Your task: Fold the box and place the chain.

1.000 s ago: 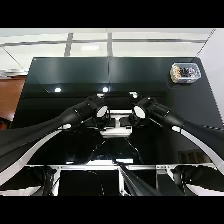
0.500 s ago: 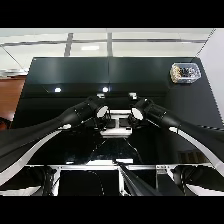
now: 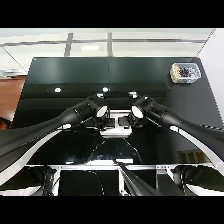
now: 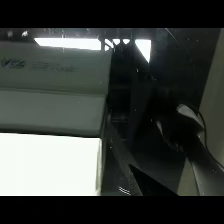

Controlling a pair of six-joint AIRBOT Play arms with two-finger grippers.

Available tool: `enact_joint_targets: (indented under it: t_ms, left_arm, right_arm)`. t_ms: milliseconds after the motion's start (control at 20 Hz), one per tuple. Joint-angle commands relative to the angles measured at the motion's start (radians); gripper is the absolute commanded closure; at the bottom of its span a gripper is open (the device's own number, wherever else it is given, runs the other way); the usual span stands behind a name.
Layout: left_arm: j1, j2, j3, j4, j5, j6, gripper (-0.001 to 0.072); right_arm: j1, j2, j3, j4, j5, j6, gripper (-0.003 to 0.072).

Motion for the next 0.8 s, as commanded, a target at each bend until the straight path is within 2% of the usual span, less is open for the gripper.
enact_joint_targets:
  t_ms: [0,200,350,450,550,650,700,750]
  left_arm:
    - [0.0,0.0,0.001,-0.004,0.006,-0.002,0.0682]
    - [0.0,0.0,0.001,-0.004,0.007,-0.002,0.0681]
    - [0.0,0.0,0.001,-0.004,0.008,-0.002,0.0681]
    - [0.0,0.0,0.001,-0.004,0.008,-0.002,0.0681]
    - [0.0,0.0,0.001,-0.004,0.009,-0.002,0.0681]
    - [0.0,0.0,0.001,-0.004,0.011,-0.002,0.0682]
    - [0.0,0.0,0.001,-0.003,0.012,-0.002,0.0681]
    - [0.0,0.0,0.001,-0.004,0.014,-0.002,0.0681]
  right_arm:
    - [-0.003,0.037,0.031,-0.002,0.065,-0.064,0.031]
    - [-0.003,0.2,0.071,-0.076,0.183,-0.156,0.031]
    - [-0.005,0.341,0.071,-0.368,0.246,-0.156,0.031]
    - [-0.006,0.381,0.071,-0.575,0.288,-0.156,0.0311]
    - [-0.051,0.381,0.069,-0.673,0.274,-0.156,0.031]
    - [-0.16,0.379,0.054,-0.677,0.145,-0.146,0.0308]
    - [-0.224,0.375,0.038,-0.676,0.054,-0.123,0.0215]
    - [-0.299,0.365,0.015,-0.665,-0.05,-0.117,-0.0015]
